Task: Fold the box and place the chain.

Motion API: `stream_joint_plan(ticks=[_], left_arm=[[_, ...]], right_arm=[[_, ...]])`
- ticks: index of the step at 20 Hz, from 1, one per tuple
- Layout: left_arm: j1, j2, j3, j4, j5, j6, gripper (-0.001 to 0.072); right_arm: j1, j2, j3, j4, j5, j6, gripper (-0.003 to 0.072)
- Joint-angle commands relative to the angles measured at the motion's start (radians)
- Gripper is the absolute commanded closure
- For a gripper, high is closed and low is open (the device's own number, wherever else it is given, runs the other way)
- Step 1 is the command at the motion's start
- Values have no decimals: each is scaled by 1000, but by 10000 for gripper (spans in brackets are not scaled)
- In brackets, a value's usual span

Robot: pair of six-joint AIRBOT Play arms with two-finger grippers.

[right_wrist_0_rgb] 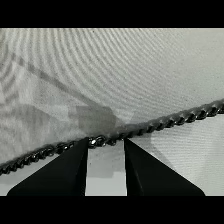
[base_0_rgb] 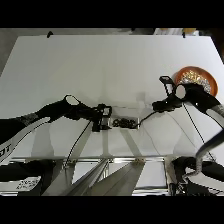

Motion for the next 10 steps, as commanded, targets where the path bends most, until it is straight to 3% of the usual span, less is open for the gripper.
stream_joint_plan(ticks=[1, 3, 4, 10], left_arm=[[0, 1, 1, 0, 0, 0, 457], [0, 1, 1, 0, 0, 0, 457], [0, 0, 1, 0, 0, 0, 457], [0, 0, 1, 0, 1, 0, 457]], right_arm=[[-1, -18, 0, 0, 5, 1, 487], [-1, -24, 0, 0, 18, -2, 638], [-1, -21, 0, 0, 25, -11, 671], [2, 108, 0, -3, 70, -47, 671]])
